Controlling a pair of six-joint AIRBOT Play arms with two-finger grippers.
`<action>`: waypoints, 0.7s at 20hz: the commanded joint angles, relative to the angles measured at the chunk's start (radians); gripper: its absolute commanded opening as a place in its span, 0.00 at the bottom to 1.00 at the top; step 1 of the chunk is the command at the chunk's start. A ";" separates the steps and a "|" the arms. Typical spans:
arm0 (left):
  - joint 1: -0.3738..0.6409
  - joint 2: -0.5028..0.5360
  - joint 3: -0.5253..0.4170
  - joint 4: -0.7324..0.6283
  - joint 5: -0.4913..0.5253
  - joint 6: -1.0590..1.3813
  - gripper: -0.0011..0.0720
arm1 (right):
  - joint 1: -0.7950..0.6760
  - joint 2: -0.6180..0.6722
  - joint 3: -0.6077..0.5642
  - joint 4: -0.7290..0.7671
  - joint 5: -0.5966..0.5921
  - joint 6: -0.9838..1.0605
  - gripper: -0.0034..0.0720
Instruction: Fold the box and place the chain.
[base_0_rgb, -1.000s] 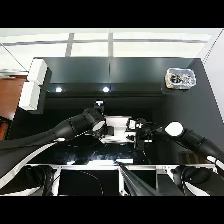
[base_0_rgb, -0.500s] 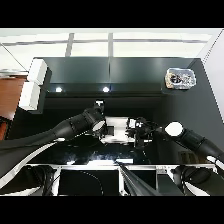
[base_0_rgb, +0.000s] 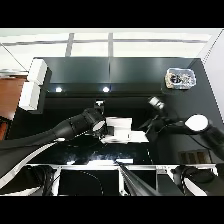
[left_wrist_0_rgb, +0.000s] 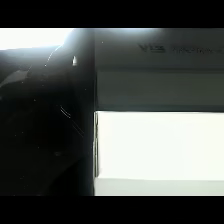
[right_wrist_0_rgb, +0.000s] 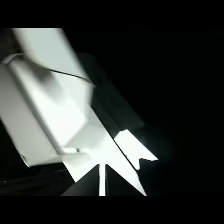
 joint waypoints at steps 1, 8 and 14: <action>0.000 0.000 0.000 0.000 -0.002 -0.001 0.06 | -0.233 0.038 -0.002 -0.147 0.123 0.499 0.11; 0.000 0.000 0.000 0.000 -0.004 -0.001 0.06 | -0.388 -0.063 -0.113 -0.143 0.153 0.750 0.11; 0.000 0.000 0.000 0.000 -0.003 -0.001 0.05 | -0.214 -0.238 -0.122 0.096 0.068 0.639 0.11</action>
